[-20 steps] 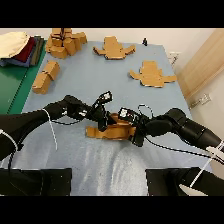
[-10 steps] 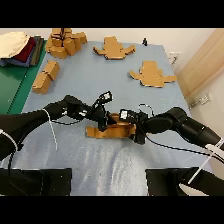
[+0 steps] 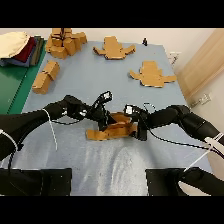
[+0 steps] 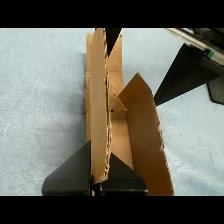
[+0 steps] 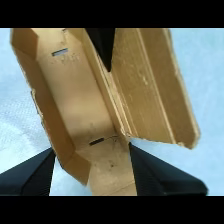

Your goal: Fold the box.

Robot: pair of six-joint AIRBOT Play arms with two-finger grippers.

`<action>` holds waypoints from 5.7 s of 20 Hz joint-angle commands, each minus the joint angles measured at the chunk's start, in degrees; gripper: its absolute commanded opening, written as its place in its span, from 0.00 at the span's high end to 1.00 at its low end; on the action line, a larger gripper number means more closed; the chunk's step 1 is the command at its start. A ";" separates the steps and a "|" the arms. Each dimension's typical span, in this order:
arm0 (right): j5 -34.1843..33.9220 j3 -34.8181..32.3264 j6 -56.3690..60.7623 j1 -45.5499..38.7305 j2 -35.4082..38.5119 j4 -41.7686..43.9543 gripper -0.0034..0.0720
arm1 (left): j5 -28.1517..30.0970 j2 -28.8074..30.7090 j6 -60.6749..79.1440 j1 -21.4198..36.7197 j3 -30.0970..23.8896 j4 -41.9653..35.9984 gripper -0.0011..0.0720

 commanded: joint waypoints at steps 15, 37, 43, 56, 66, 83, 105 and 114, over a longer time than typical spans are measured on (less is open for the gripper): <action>-1.81 -0.07 4.35 5.38 4.72 -6.38 0.01 | 0.09 0.00 0.04 0.02 -0.02 0.04 0.97; 12.22 -12.31 33.64 26.43 8.57 -31.85 0.01 | 0.09 0.00 0.04 0.02 -0.02 0.04 0.97; 15.41 -12.13 39.45 26.40 7.39 -37.73 0.01 | 0.09 0.00 0.04 0.02 -0.02 0.04 0.97; 17.97 -11.28 45.42 21.84 11.89 -41.13 0.01 | 0.09 0.00 0.04 0.02 -0.02 0.04 0.97; 17.66 -9.29 6.93 7.23 8.90 -8.61 0.01 | 0.09 0.00 0.04 0.02 -0.02 0.04 0.97; 0.33 -0.92 -16.90 -4.42 -7.41 12.79 0.01 | 0.09 0.00 0.04 0.02 -0.02 0.04 0.97; 4.13 0.09 -17.40 -4.42 -9.38 10.12 0.01 | 0.09 0.00 0.04 0.02 -0.02 0.04 0.97; 1.84 0.07 -17.35 -4.39 -10.12 10.80 0.01 | 0.09 0.00 0.04 0.02 -0.02 0.04 0.97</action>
